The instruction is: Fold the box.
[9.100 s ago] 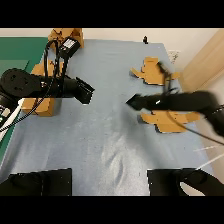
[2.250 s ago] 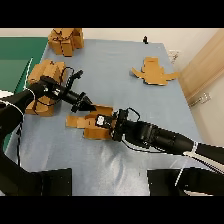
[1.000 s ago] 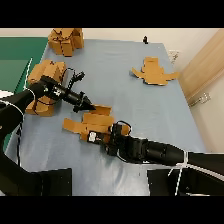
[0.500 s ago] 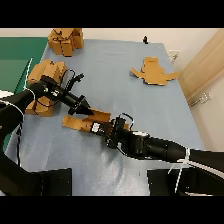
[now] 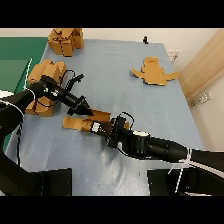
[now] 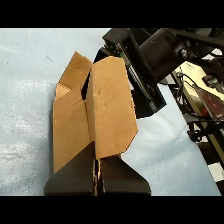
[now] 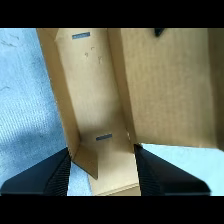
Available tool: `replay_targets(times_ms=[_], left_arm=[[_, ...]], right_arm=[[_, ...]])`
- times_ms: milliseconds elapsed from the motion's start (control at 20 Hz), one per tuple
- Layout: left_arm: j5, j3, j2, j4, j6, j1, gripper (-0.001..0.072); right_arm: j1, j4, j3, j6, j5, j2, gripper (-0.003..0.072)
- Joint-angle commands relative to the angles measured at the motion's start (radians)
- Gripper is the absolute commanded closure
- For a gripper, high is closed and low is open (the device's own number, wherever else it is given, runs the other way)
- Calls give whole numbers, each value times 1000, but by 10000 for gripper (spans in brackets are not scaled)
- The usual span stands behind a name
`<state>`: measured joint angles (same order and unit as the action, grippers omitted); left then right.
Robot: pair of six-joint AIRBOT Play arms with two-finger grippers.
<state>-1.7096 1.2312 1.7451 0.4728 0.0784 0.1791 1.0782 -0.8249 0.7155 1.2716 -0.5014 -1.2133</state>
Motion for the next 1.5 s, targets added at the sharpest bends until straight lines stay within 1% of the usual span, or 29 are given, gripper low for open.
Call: replay_targets(times_ms=[0, 250, 600, 900, 1150, 1350, 1450], left_arm=[[29, -1, 0, 3, 0, 9, 693], [58, -1, 0, 3, 0, 14, 693], [58, -1, 0, 3, 0, 14, 693], [56, -1, 0, 3, 0, 14, 693], [53, 0, 0, 8, 0, 14, 693], [53, -1, 0, 11, 16, 14, 694], [56, 0, 0, 19, 16, 14, 694]], right_arm=[[2, 17, 5, 4, 16, 1, 88], [2, 18, 5, 4, 11, 0, 90], [2, 11, 6, 3, 1, -3, 89], [0, -40, 6, 3, 76, -51, 90], [-35, -97, 6, 3, 85, -58, 90], [-89, -98, 6, 4, 180, -61, 90], [-108, -100, 5, 4, 209, -77, 90]])
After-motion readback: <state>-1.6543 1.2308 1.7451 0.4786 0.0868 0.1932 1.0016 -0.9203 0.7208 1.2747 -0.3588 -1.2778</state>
